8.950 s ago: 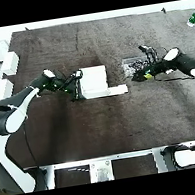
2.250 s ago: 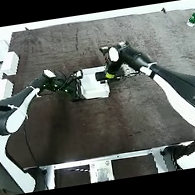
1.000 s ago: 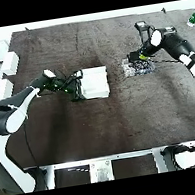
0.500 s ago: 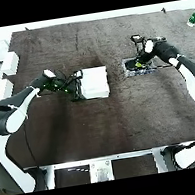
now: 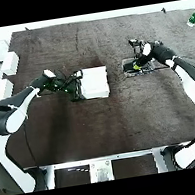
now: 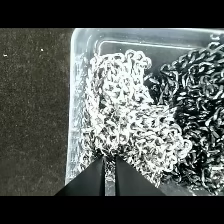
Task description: Fold the box and place the chain.
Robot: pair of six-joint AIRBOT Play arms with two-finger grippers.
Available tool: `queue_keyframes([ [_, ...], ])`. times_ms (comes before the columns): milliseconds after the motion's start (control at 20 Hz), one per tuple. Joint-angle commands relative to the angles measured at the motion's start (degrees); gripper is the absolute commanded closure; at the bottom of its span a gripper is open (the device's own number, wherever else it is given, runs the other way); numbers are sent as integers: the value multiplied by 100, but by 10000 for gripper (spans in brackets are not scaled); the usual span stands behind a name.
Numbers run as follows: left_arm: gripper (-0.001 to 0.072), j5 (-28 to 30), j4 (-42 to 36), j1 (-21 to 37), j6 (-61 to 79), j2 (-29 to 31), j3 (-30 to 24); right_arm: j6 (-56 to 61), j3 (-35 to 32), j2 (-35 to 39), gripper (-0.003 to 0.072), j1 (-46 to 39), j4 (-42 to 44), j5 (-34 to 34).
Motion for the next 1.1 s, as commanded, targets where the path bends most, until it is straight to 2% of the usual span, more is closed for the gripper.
queue_keyframes([
  [0, 240, 0, 2, 2, 2, 4, 2, -33, 4, 293, 669, -11, 4, 55],
  [350, 240, 0, 0, 2, 4, 4, 2, -380, 4, 2277, 669, 186, 214, 542],
  [550, 240, 0, 2, 2, 2, 4, 2, -566, 4, 3187, 668, 560, 195, 538],
  [700, 240, 0, 2, 2, 2, 4, 2, -588, 4, 3418, 668, 584, 192, 527],
  [1050, 240, -2, 2, 2, 2, 4, 2, -632, 4, 3432, 668, 584, 195, 522],
])
